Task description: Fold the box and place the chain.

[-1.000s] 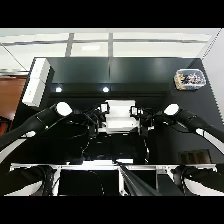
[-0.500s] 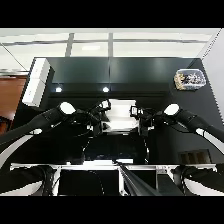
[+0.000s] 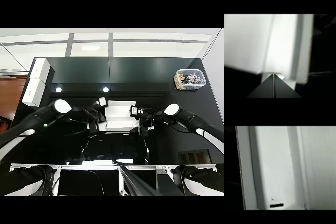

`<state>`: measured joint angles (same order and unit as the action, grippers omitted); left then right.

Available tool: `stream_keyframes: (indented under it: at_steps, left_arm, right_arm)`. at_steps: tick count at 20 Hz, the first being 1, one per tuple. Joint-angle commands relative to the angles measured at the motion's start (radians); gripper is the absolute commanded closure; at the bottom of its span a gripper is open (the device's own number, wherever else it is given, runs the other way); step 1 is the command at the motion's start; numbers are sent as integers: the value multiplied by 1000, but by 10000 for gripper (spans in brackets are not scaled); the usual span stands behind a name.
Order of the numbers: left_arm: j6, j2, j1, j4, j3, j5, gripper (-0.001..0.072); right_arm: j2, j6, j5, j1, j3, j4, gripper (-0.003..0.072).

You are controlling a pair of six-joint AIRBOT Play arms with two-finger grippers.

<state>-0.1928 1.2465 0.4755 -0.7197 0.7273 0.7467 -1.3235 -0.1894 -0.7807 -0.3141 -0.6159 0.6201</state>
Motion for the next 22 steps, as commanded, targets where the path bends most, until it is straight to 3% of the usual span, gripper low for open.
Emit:
stream_keyframes:
  at_steps: [1, 3, 5, 8, 9, 14, 19, 22]
  left_arm:
    - [-307, -149, -114, -262, 9, -5, 685]
    - [-499, -220, -219, -335, 3, 15, 685]
    - [-659, -238, -310, -368, -18, 101, 685]
    - [-1278, -183, -431, -355, -74, 266, 684]
    - [-1337, -156, -454, -305, -96, 299, 684]
    - [-1111, -14, -422, 40, -171, 312, 685]
    - [-1100, 104, -265, 97, -170, 145, 683]
    - [-924, 111, -215, 247, -170, 129, 684]
  right_arm:
    - [0, -1, -1, 0, 1, 1, 556]
    - [0, -1, -1, 0, 1, 1, 556]
    - [0, -1, 0, 0, 1, 1, 556]
    - [0, 6, -1, 0, 1, 1, 556]
    - [0, 6, -1, 0, 1, 1, 556]
    - [0, 6, -1, 0, 1, 1, 556]
    - [0, 10, -1, 0, 1, 1, 556]
    - [0, 10, -1, 0, 0, 1, 556]
